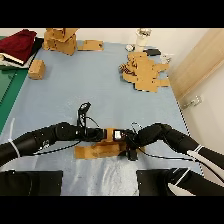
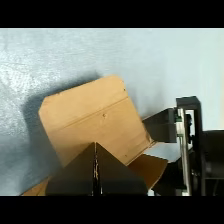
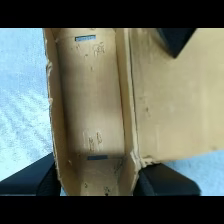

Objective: Fold the box.

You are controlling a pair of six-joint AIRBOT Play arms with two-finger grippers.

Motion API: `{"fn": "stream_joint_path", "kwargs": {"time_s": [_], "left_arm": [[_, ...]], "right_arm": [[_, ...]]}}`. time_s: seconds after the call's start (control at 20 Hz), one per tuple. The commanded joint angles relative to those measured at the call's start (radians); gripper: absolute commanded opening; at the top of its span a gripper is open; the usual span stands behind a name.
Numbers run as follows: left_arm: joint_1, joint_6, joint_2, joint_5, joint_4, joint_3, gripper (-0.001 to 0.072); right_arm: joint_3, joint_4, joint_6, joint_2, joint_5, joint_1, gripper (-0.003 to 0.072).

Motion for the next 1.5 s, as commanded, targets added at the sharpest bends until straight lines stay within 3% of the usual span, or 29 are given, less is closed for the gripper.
{"fn": "stream_joint_path", "kwargs": {"time_s": [0.0, 0.3, 0.55, 0.7, 0.8, 0.95, 1.25, 1.4, 1.45], "left_arm": [[0.013, 0.023, -0.046, -0.052, 0.006, 0.014, 0.0011], [0.046, 0.075, -0.088, -0.090, 0.009, 0.025, 0.0011], [0.110, 0.182, -0.087, -0.185, 0.002, 0.064, 0.0011], [0.126, 0.383, -0.069, -0.354, -0.030, 0.083, 0.0011], [0.126, 0.495, -0.008, -0.420, -0.020, 0.082, 0.0011], [0.131, 0.650, 0.107, -0.427, 0.017, 0.056, 0.0011], [0.254, 0.817, 0.371, -0.437, 0.112, -0.108, 0.0010], [0.251, 1.040, 0.499, -0.526, 0.153, -0.173, 0.0015], [0.237, 1.108, 0.519, -0.542, 0.154, -0.191, 0.0207]], "right_arm": [[0.000, 0.000, 0.000, 0.000, 0.002, 0.001, 0.0508], [0.000, 0.000, 0.000, 0.000, 0.001, 0.001, 0.0508], [0.000, -0.008, 0.000, 0.000, 0.002, 0.001, 0.0508], [0.000, -0.008, 0.000, 0.000, 0.001, 0.001, 0.0508], [0.000, -0.008, 0.000, 0.000, 0.002, 0.001, 0.0508], [0.000, -0.008, 0.000, 0.000, 0.002, 0.001, 0.0508], [0.000, -0.008, 0.000, 0.000, 0.002, 0.001, 0.0508], [0.000, -0.008, 0.000, 0.000, 0.002, 0.001, 0.0508], [0.000, -0.008, 0.000, 0.000, 0.002, 0.001, 0.0508]]}}
